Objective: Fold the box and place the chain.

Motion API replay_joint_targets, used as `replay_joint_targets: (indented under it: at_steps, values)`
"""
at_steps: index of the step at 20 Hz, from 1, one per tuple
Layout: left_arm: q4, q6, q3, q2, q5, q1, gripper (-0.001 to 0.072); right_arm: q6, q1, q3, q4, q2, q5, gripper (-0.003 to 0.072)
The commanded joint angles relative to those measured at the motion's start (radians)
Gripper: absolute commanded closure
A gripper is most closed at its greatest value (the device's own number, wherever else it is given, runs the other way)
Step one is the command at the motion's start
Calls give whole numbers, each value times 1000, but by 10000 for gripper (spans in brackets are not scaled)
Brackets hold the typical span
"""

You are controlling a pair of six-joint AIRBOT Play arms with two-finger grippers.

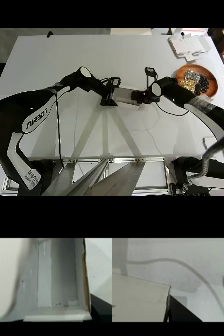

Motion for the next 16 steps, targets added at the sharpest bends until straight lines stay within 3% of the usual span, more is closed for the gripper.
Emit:
replay_joint_targets:
  at_steps: [1, 3, 4, 5, 6, 10, 16]
  values:
    - [11, 6, 1, 0, 7, 0, 559, 16, 30, -1, -9, -10, -36, 674]
    - [11, 6, 1, 0, 7, 0, 559, 16, 36, -1, -9, -8, -39, 664]
    - [11, 6, 1, 0, 7, 0, 559, 16, 36, -1, -9, -6, -34, 515]
    - [11, 6, 1, 0, 7, 0, 559, 16, 36, -1, -9, 2, -30, 259]
    - [11, 6, 1, 0, 7, 0, 559, 13, 36, -1, -9, 13, -24, 170]
    - [10, 6, 1, 0, 7, 0, 559, -19, 12, -1, -2, 121, 53, 171]
    - [11, 6, 1, 0, 7, 0, 559, -103, -76, -1, -15, 413, 164, 176]
